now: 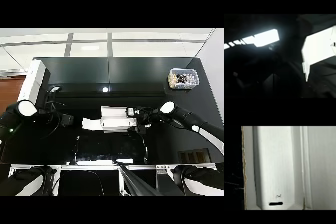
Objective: Fold the box and place the chain.
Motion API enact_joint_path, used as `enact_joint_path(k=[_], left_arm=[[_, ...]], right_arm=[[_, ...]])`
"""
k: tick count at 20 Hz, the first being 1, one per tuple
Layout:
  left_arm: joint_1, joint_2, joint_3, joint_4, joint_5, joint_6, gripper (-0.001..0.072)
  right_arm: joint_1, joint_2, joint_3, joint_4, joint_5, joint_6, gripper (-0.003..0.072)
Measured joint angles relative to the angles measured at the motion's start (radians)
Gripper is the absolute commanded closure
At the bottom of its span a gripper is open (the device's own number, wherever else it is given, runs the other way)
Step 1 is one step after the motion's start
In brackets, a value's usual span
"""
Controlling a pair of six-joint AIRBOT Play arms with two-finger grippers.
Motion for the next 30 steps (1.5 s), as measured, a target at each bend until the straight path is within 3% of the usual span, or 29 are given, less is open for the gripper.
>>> enact_joint_path(k=[4,8,16,28,30], left_arm=[[0.103,-0.101,-0.042,-0.267,-0.02,0.013,0.0687],[0.071,-0.22,-0.035,-0.373,0.015,0.045,0.0687],[-0.076,-0.348,0.05,-0.433,0.014,0.131,0.0687],[-0.105,-0.362,0.078,-0.457,-0.024,0.171,0.0686],[-0.106,-0.362,0.08,-0.47,-0.04,0.183,0.0638]], right_arm=[[0.0,0.0,0.0,0.0,0.0,0.0,0.0332],[0.0,0.0,0.0,0.0,0.0,0.0,0.0332],[0.0,0.0,0.0,0.0,0.0,0.0,0.0332],[0.0,0.0,0.0,0.0,0.0,0.0,0.0332],[0.0,0.0,0.0,0.0,0.0,0.0,0.0332]])
